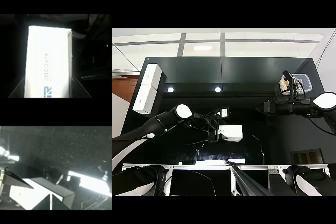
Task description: Fold the box and place the chain.
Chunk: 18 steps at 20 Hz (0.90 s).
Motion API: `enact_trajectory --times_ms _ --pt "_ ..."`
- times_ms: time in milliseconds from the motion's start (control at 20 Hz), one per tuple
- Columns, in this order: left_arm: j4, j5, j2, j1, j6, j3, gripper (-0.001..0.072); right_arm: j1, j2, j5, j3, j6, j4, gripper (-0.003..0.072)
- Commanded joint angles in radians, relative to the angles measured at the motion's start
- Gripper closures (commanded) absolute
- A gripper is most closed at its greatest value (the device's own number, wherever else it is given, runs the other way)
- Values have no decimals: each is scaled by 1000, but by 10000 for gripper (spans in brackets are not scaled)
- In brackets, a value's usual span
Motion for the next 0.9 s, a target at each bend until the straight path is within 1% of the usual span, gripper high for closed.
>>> enact_trajectory --times_ms 0,100,150,200,250,300,400,450,550,650,750,850 --pt "16 16 -32 -1 -4 -1 -6 0 0 -2 0 0 0 637" --pt "66 45 -47 -12 -83 0 -4 -1 1 -1 0 0 -13 637" --pt "92 46 -48 -19 -116 0 19 -2 1 1 1 0 -39 637" --pt "105 32 -48 -23 -128 0 92 -6 1 2 1 0 -60 637" --pt "116 7 -47 -23 -135 6 231 -18 1 3 1 0 -62 637" --pt "142 -23 -47 -16 -176 21 436 -39 1 9 4 0 -60 638" --pt "209 -53 -32 26 -404 56 428 -94 3 51 31 0 -61 638" --pt "253 -73 -8 57 -469 65 428 -124 5 72 47 0 -61 637" --pt "330 -119 73 142 -573 65 428 -180 12 89 74 -1 -69 637" --pt "439 -200 175 248 -725 63 427 -215 13 90 80 -1 -69 637" --pt "557 -296 290 377 -827 42 427 -220 13 94 80 -22 -85 638" --pt "644 -358 413 543 -901 -3 412 -220 12 85 80 -42 -85 638"
